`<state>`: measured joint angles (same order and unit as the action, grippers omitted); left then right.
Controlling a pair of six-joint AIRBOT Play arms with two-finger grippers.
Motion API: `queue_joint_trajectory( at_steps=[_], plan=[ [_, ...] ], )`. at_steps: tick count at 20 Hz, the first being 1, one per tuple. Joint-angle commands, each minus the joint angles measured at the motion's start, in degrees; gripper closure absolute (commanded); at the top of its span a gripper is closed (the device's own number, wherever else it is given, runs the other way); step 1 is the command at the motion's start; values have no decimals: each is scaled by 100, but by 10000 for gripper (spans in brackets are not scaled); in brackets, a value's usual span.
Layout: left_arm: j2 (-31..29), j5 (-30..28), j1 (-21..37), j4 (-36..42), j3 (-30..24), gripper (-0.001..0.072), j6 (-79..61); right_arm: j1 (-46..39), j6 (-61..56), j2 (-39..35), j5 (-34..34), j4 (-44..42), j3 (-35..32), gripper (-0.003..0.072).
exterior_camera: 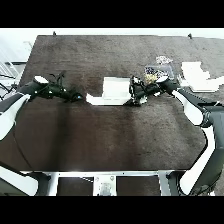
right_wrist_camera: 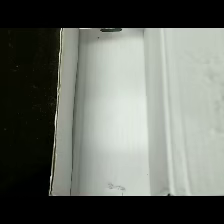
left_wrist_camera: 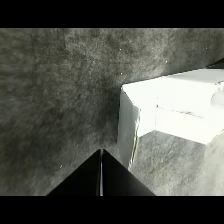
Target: Fold the box and place the chain.
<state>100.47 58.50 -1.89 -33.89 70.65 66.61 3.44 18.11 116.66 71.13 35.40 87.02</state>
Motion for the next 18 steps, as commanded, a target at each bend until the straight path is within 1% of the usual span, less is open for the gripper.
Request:
queue_joint_trajectory(
  at_steps=[1,5,8,10,13,17,18],
  plan=[
    [210,-155,-151,225,4,691,-63,4,0,2,2,-2,-2,251],
    [468,-254,-501,511,7,691,24,4,0,2,0,-2,-2,251],
    [490,-304,-715,721,57,690,-68,4,0,2,0,-2,-2,251],
    [483,-256,-734,737,212,691,-101,4,0,2,2,0,-2,251],
    [483,-24,-734,765,422,690,-90,4,0,2,0,0,-2,251],
    [483,142,-734,1447,433,686,-424,4,0,2,2,-2,-2,251],
    [483,179,-734,1574,433,581,-529,4,0,2,2,-2,-2,251]
  ],
)
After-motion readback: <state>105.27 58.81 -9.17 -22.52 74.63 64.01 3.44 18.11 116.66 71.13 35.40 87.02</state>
